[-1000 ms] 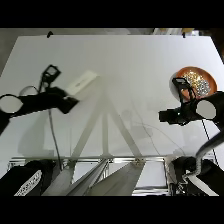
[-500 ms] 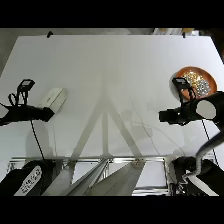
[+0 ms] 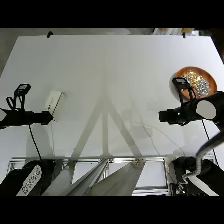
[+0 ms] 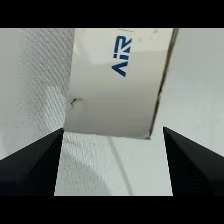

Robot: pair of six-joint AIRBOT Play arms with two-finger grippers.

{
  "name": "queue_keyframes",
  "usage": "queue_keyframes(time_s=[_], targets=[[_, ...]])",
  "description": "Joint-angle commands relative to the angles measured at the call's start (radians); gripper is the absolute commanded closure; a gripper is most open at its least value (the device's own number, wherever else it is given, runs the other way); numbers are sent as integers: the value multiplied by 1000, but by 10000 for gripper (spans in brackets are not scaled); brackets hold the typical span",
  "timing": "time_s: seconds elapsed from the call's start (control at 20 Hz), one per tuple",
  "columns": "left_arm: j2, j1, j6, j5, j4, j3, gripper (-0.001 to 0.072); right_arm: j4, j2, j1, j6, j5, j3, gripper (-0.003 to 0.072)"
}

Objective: Fold the box and place the chain.

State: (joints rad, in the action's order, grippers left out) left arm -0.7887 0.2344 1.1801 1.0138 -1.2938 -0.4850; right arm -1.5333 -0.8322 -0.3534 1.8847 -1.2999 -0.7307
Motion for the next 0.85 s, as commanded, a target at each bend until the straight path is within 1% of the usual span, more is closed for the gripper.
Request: queue_keyframes(time_s=[0.0, 0.15, 0.25, 0.35, 0.8], targets=[[128, 0, 19, 47, -3, 1, 14, 0, 0, 0, 0, 0, 0, 670], [229, 0, 45, 82, -3, 1, 15, 0, 0, 0, 0, 0, 0, 670], [259, 1, 45, 114, -5, 1, 15, 0, 0, 0, 0, 0, 0, 670], [261, 0, 46, 129, -5, 1, 15, 0, 0, 0, 0, 0, 0, 670], [261, 0, 52, 104, -5, 1, 16, 0, 0, 0, 0, 0, 0, 670]])
